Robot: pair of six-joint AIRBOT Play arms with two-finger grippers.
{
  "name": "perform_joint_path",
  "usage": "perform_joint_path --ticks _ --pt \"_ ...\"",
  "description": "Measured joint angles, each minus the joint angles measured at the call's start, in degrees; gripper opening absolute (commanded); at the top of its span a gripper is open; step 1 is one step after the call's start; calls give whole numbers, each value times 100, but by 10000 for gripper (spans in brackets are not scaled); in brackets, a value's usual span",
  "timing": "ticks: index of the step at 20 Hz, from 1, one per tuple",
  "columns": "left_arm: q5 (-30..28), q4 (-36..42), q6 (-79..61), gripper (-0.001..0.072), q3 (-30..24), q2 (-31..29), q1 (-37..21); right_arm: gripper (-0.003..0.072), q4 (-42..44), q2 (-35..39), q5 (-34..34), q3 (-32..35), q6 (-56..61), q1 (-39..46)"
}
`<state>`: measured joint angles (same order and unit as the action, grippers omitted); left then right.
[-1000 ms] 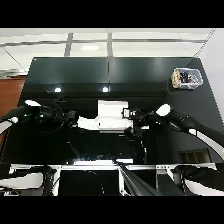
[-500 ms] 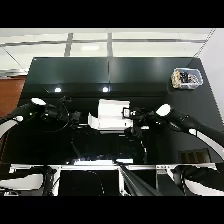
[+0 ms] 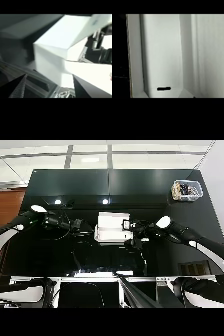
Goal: Fold the box and place the chain.
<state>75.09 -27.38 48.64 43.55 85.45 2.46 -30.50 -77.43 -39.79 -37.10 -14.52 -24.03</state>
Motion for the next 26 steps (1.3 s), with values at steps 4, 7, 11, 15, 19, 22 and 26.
perform_joint_path --ticks 4,7,11,15,19,22,26 --pt "2 -162 411 713 262 -24 308 474 -2 0 0 0 0 0" --pt "-219 -577 1027 713 459 -96 654 474 -9 0 -2 0 -2 0" --pt "-765 -1327 2131 712 614 -295 1161 474 -7 0 -2 0 0 0" --pt "-1239 -1945 3064 712 717 -463 1606 474 -4 -2 -2 0 -2 0" --pt "-1519 -2800 4061 711 918 -514 2135 474 -2 -2 -4 0 0 0" --pt "-1613 -3703 4953 682 1104 -520 2581 474 -2 -2 -2 0 0 0" --pt "-1467 -4673 5971 618 1329 -485 3084 474 0 -2 -4 0 -2 0"
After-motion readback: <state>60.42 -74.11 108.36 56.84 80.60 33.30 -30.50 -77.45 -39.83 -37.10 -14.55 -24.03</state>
